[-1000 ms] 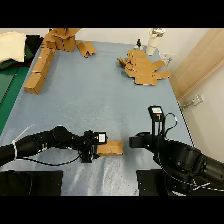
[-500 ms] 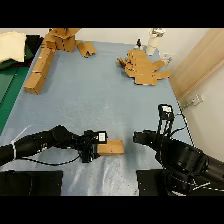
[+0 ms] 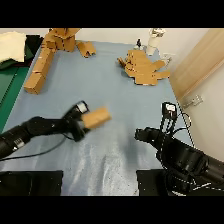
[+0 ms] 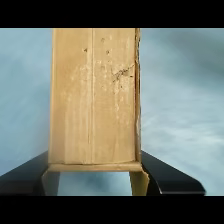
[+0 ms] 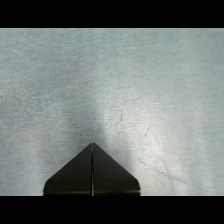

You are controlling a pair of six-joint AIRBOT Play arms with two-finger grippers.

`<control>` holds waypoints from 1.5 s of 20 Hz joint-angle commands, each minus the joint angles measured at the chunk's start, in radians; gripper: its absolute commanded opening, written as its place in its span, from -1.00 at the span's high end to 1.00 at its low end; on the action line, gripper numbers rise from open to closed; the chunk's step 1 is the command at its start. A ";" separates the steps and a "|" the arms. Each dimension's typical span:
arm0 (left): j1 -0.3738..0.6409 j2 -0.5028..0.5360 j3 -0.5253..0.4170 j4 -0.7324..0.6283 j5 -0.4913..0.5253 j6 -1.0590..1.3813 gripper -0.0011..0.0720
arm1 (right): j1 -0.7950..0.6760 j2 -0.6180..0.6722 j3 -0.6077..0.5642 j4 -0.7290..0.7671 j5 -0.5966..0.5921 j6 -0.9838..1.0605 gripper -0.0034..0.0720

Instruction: Fold the box.

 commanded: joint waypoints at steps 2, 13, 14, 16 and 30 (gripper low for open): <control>0.387 0.037 0.001 0.414 -0.108 -0.349 -0.33 | 0.000 0.001 0.000 -0.024 -0.009 0.003 0.90; 0.956 -0.103 0.126 0.414 -0.109 -0.391 -0.33 | 0.000 0.001 0.000 -0.094 -0.009 0.003 0.90; 0.954 -0.137 0.148 0.413 -0.110 -0.392 -0.33 | 0.000 0.001 0.000 -0.101 -0.009 0.003 0.90; 0.932 -0.202 0.197 0.409 -0.108 -0.392 -0.33 | 0.000 0.001 0.000 -0.104 -0.009 0.003 0.90; 0.866 -0.395 0.307 0.406 -0.057 -0.392 -0.34 | 0.000 0.000 0.000 -0.111 -0.008 0.003 0.90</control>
